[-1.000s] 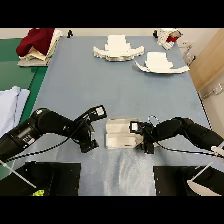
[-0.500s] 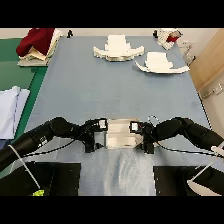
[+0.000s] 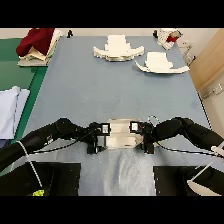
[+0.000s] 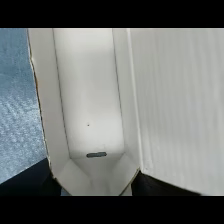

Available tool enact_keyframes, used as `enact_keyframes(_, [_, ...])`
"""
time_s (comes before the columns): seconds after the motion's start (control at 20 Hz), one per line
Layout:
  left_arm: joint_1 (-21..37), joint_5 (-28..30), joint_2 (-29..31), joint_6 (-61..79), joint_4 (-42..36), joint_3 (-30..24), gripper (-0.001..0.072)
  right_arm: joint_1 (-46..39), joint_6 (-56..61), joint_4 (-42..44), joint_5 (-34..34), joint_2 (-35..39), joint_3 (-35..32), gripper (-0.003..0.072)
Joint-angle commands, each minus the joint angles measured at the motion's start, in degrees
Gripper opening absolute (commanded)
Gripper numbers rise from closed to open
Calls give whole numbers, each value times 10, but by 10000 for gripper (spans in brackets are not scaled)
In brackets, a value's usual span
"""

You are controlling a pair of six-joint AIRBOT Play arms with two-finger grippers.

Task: Fold the box.

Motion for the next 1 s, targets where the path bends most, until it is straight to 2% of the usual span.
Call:
enact_keyframes(0.0, [-21,22,-6,7,-15,0,695,1,0,0,0,0,0,449])
enact_keyframes(0.4, [-31,38,-46,7,-41,0,695,1,0,0,0,0,0,450])
enact_keyframes(0.6, [-54,77,-53,7,-73,0,695,1,0,0,0,0,0,450])
enact_keyframes(0.95, [-53,79,-59,7,-77,0,694,1,0,0,0,0,0,450])
